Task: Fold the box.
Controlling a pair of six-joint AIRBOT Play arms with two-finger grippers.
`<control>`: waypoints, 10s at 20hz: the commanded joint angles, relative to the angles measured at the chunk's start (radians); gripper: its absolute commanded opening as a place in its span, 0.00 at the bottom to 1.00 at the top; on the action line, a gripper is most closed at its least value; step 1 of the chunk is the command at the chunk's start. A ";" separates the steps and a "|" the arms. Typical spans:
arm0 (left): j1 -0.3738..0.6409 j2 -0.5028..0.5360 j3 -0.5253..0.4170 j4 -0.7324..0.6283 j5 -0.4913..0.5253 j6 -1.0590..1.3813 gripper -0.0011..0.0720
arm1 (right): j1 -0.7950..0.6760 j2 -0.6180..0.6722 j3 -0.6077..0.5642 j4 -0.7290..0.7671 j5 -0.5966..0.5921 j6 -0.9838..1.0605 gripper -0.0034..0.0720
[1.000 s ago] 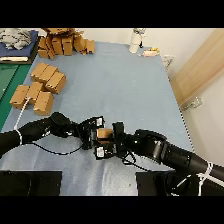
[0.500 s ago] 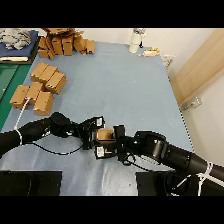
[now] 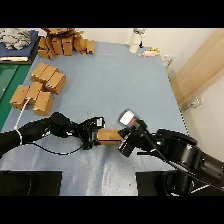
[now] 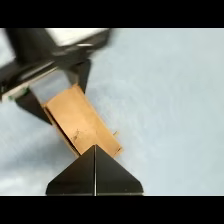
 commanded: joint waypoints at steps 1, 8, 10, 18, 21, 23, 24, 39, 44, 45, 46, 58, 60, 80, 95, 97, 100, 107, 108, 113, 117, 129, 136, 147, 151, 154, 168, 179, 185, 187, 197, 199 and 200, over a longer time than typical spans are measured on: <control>0.000 0.000 0.001 0.000 0.002 0.000 0.67 | -0.014 0.096 -0.050 -0.027 -0.128 0.686 0.05; 0.000 0.000 0.001 0.000 0.001 0.000 0.67 | -0.014 -0.109 -0.208 -0.026 -0.649 1.149 0.05; 0.000 0.000 0.001 0.000 0.001 0.000 0.67 | -0.006 -0.192 -0.214 -0.024 -0.692 1.186 0.05; 0.000 0.000 0.001 0.000 0.001 0.000 0.67 | 0.078 -0.225 -0.216 -0.006 -0.619 1.221 0.04; 0.000 0.000 0.001 0.000 0.001 -0.001 0.67 | 0.079 -0.223 -0.217 -0.016 -0.590 1.219 0.04; 0.000 0.000 0.001 0.000 0.001 0.000 0.67 | 0.079 -0.223 -0.217 -0.019 -0.580 1.218 0.04; 0.000 0.000 0.001 0.000 0.001 0.000 0.67 | 0.079 -0.223 -0.217 -0.019 -0.553 1.219 0.04; 0.000 0.000 0.001 0.000 0.000 0.000 0.67 | -0.008 0.033 -0.385 -0.076 -0.599 1.218 0.04; 0.000 0.000 0.001 0.000 0.000 0.000 0.67 | -0.101 0.114 -0.537 -0.020 -0.896 1.221 0.04; 0.000 0.000 0.001 0.000 0.000 -0.001 0.67 | -0.101 0.111 -0.539 -0.022 -0.895 1.221 0.04; 0.000 0.000 0.001 0.000 0.000 0.000 0.67 | -0.103 0.101 -0.538 -0.023 -0.897 1.220 0.04; 0.000 0.000 0.001 0.000 0.000 0.000 0.67 | -0.114 -0.012 -0.537 -0.024 -0.898 1.218 0.04; 0.000 0.000 0.001 0.000 0.000 -0.001 0.67 | -0.114 -0.027 -0.537 -0.024 -0.898 1.219 0.04; 0.000 0.000 0.001 0.000 0.002 0.000 0.67 | -0.249 0.159 -0.372 -0.014 -0.634 1.139 0.04; 0.002 0.053 0.004 -0.006 0.198 -0.219 0.67 | -0.434 0.317 -0.360 -0.072 -0.421 1.104 0.05; 0.002 0.112 0.004 -0.007 0.335 -0.266 0.67 | -0.434 0.317 -0.360 -0.079 -0.415 1.104 0.05; 0.004 0.175 0.004 -0.008 0.578 -0.374 0.67 | -0.434 0.317 -0.360 -0.081 -0.414 1.104 0.05; 0.270 0.253 0.010 -0.172 0.660 -0.411 0.67 | -0.434 0.317 -0.360 -0.081 -0.414 1.103 0.05; 0.322 0.254 0.010 -0.172 0.643 -0.409 0.67 | -0.434 0.317 -0.360 -0.081 -0.414 1.103 0.05; 0.549 0.254 0.010 -0.163 0.592 -0.407 0.67 | -0.434 0.317 -0.360 -0.081 -0.414 1.104 0.05; 0.676 0.254 0.010 -0.161 0.565 -0.382 0.67 | -0.434 0.317 -0.360 -0.081 -0.411 1.104 0.05; 0.702 0.248 0.084 -0.142 0.471 -0.394 0.67 | -0.434 0.317 -0.360 -0.081 -0.392 1.104 0.05; 0.800 0.223 0.088 -0.138 0.450 -0.409 0.67 | -0.434 0.317 -0.360 -0.081 -0.392 1.104 0.05; 0.800 0.183 0.002 -0.138 0.500 -0.409 0.67 | -0.434 0.318 -0.360 -0.081 -0.392 1.104 0.05; 0.800 0.183 -0.002 -0.138 0.500 -0.409 0.67 | -0.434 0.318 -0.360 -0.081 -0.392 1.104 0.05; 0.800 0.183 -0.002 -0.137 0.500 -0.407 0.67 | -0.434 0.318 -0.360 -0.081 -0.392 1.104 0.05; 0.800 0.371 -0.010 -0.093 0.496 -0.418 0.97 | -0.434 0.318 -0.360 -0.081 -0.392 1.104 0.05; 0.581 0.440 0.006 -0.030 -0.124 -0.827 0.04 | -0.434 0.204 -0.332 -0.081 -0.577 1.027 0.05; 0.324 0.199 0.242 0.098 -0.132 -0.996 0.04 | -0.431 -0.185 -0.065 -0.081 -0.711 0.856 0.05; 0.283 0.126 0.306 0.098 -0.131 -1.021 0.04 | -0.430 -0.314 0.043 -0.081 -0.730 0.822 0.04; 0.231 0.029 0.342 0.034 -0.114 -1.048 0.04 | -0.394 -0.570 0.213 -0.060 -0.764 0.838 0.05; 0.231 0.029 0.342 0.034 -0.114 -1.047 0.04 | -0.394 -0.570 0.213 -0.060 -0.745 0.838 0.05; 0.231 0.029 0.341 0.034 -0.114 -1.047 0.04 | -0.394 -0.570 0.214 -0.060 -0.740 0.838 0.05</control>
